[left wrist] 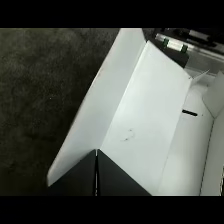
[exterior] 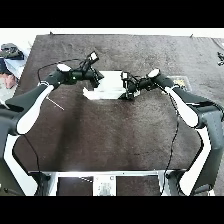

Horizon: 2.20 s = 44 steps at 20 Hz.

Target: Fold the box and place the chain.

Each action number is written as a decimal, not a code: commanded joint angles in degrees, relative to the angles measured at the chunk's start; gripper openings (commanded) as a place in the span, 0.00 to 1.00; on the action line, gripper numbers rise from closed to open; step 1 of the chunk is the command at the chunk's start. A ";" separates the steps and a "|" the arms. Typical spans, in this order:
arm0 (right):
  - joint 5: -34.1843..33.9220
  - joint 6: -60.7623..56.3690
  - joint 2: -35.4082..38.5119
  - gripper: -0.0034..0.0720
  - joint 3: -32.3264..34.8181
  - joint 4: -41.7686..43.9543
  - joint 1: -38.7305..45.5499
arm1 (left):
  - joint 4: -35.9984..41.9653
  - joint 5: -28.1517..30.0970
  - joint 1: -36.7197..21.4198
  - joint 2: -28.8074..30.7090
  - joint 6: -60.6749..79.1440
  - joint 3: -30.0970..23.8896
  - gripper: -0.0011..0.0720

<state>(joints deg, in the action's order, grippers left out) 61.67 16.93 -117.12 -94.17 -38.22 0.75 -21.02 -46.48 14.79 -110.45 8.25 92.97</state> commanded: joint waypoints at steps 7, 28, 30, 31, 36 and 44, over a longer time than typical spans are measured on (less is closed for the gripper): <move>0.02 -0.04 -0.04 0.40 -0.02 0.04 0.02 | -14.51 -15.54 -5.07 7.28 4.26 2.32 0.04; 0.02 -0.04 -0.04 0.40 -0.02 0.04 0.02 | -30.58 -11.80 0.66 1.07 -0.87 -2.43 0.98; 0.02 -0.04 -0.04 0.40 -0.02 0.04 0.02 | -28.92 -10.95 0.79 0.66 -0.87 -2.43 0.98; 0.02 -0.04 -0.04 0.40 -0.02 0.04 0.02 | -29.09 -10.47 1.09 0.48 -1.14 -2.43 0.98; 0.02 -0.04 -0.04 0.40 -0.02 0.04 0.02 | -30.49 -7.65 2.25 0.42 -6.32 -2.43 0.98; 0.02 -0.04 -0.04 0.40 -0.02 0.04 0.02 | -32.11 -7.17 2.25 0.37 -7.80 -2.43 0.60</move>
<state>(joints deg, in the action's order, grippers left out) 61.67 16.91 -117.12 -94.17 -38.20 0.75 -52.84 -54.08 17.06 -110.04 1.26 90.56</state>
